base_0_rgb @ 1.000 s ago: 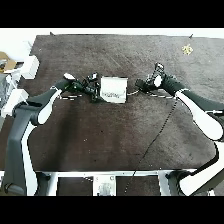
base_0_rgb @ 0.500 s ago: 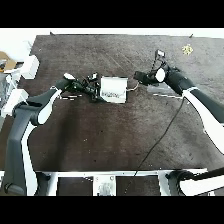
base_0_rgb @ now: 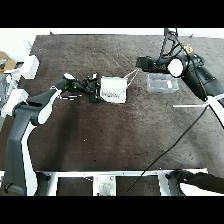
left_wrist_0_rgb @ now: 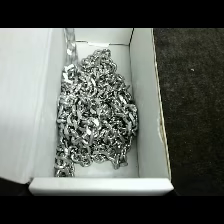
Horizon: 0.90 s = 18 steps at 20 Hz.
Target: Fold the box and place the chain.
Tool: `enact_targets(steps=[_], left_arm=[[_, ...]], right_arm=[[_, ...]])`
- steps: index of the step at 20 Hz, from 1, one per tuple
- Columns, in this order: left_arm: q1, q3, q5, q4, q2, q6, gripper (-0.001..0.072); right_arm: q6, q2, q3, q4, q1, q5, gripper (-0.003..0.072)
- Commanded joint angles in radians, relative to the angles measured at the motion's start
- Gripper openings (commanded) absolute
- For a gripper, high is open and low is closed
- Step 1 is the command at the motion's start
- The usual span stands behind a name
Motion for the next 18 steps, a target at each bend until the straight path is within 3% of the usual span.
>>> enact_targets(steps=[1, 7, 10, 13, 18], left_arm=[[0.0, 0.0, 0.0, 0.0, 0.0, 0.0, 0.0351], [0.0, 0.0, 0.0, 0.0, 0.0, 0.0, 0.0351], [0.0, 0.0, 0.0, 0.0, 0.0, 0.0, 0.0351], [0.0, 0.0, 0.0, 0.0, 0.0, 0.0, 0.0351], [0.0, 0.0, 0.0, 0.0, 0.0, 0.0, 0.0351]], right_arm=[[-0.006, 0.044, 0.001, -0.021, 0.048, 0.002, 0.0004], [-0.006, 0.043, 0.0, -0.021, 0.142, -0.005, 0.0005], [-0.005, 0.028, -0.031, -0.017, 0.177, -0.099, 0.0005], [-0.006, -0.056, -0.046, -0.017, 0.214, -0.146, 0.0004], [-0.017, -0.204, -0.046, -0.033, 0.225, -0.128, 0.0006]])
